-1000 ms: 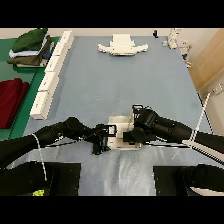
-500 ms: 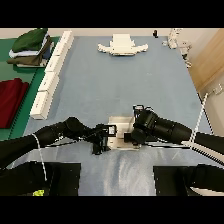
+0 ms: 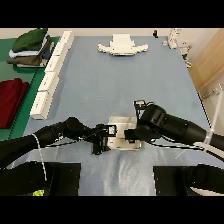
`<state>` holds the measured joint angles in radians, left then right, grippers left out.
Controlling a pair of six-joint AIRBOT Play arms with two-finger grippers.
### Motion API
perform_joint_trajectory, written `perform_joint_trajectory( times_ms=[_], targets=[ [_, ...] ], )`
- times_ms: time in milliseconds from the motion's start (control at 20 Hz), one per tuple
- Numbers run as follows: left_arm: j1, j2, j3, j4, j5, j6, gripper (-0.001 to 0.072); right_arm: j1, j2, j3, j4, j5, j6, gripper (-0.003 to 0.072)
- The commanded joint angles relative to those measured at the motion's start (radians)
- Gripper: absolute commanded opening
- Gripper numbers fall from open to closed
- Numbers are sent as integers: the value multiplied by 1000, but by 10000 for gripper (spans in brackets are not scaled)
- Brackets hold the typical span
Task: Fold the box.
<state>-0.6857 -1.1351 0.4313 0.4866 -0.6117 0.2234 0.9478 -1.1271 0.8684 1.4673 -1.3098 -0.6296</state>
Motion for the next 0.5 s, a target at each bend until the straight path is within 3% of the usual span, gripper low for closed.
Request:
perform_joint_trajectory(
  times_ms=[0, 50, 150, 200, 250, 300, 450],
  targets=[
    [0, 0, 1, 0, 0, 0, 511, -11, 121, 45, -131, -165, -15, 506],
    [0, 0, 1, 0, 0, 0, 511, -37, 158, 43, -138, -171, -21, 416],
    [0, 0, 1, 0, 0, 0, 511, -129, 212, 31, -137, -168, -101, 143],
    [0, 0, 1, 0, 0, 0, 511, -198, 221, 14, -135, -163, -141, 54],
    [0, 0, 1, 0, 0, 0, 511, -274, 219, -7, -120, -151, -187, 7],
    [0, 0, 1, 0, 0, 0, 511, -364, 214, -40, -71, -98, -253, 6],
    [0, 0, 1, 0, 0, 0, 511, -620, 170, -139, 267, 158, -505, 7]
  ],
)
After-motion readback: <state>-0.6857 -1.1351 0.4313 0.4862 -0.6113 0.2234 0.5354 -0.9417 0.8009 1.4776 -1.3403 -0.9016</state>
